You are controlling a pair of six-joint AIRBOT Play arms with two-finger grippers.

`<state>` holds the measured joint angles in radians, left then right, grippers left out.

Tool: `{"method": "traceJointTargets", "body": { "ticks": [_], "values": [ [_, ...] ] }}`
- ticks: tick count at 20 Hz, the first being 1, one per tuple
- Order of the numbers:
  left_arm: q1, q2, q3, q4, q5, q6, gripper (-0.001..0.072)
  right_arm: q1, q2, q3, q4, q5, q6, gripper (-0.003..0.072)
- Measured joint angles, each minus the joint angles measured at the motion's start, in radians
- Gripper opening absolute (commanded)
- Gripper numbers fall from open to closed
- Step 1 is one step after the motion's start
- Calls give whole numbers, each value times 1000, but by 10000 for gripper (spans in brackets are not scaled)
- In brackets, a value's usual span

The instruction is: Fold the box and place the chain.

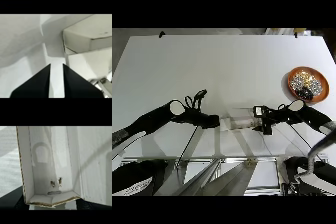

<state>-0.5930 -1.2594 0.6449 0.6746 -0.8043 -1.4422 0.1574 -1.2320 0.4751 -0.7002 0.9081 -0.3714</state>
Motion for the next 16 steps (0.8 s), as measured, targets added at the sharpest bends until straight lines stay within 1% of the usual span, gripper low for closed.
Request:
{"method": "traceJointTargets", "body": {
  "ticks": [3, 8, 10, 12, 16],
  "values": [
    [-14, 14, 30, -3, -23, 6, 210, 0, 0, 0, 0, 0, 0, 440],
    [-46, 17, 47, -8, -30, 10, 216, 0, 0, 0, 0, 0, 0, 440],
    [-57, 10, 50, -9, -21, 10, 321, 0, 0, 0, 0, 0, 0, 440],
    [-69, 3, 53, -12, -7, 10, 340, 0, 0, 0, 0, 0, 0, 440],
    [-100, -5, 63, -15, 29, 7, 340, 0, 0, 0, 0, 0, 0, 440]
  ]
}}
